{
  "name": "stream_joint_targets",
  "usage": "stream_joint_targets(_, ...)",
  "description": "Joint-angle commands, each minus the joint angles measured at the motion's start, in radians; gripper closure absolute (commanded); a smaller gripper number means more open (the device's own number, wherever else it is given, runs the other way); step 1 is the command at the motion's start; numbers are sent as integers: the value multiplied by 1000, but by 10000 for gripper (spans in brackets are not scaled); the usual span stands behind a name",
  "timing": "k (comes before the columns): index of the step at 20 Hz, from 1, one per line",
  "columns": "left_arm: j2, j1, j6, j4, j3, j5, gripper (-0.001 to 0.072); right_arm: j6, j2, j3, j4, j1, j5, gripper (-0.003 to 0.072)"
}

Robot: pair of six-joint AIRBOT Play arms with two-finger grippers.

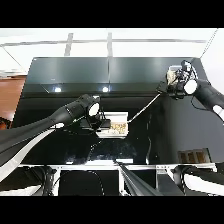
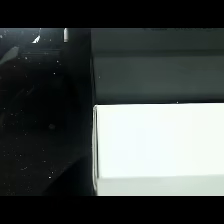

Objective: Fold the box and place the chain.

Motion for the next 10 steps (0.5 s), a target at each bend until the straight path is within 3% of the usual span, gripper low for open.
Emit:
stream_joint_targets(1,0,1,0,0,0,0,678,158,-176,172,-195,-28,95,-33)
stream_joint_targets(5,0,0,0,-1,0,-2,678,158,-284,310,-231,-27,113,-32)
stream_joint_targets(8,0,0,0,0,0,-1,678,158,-317,330,-230,-28,110,-30)
stream_joint_targets(10,0,0,0,0,0,-1,678,157,-319,331,-233,-28,119,293)
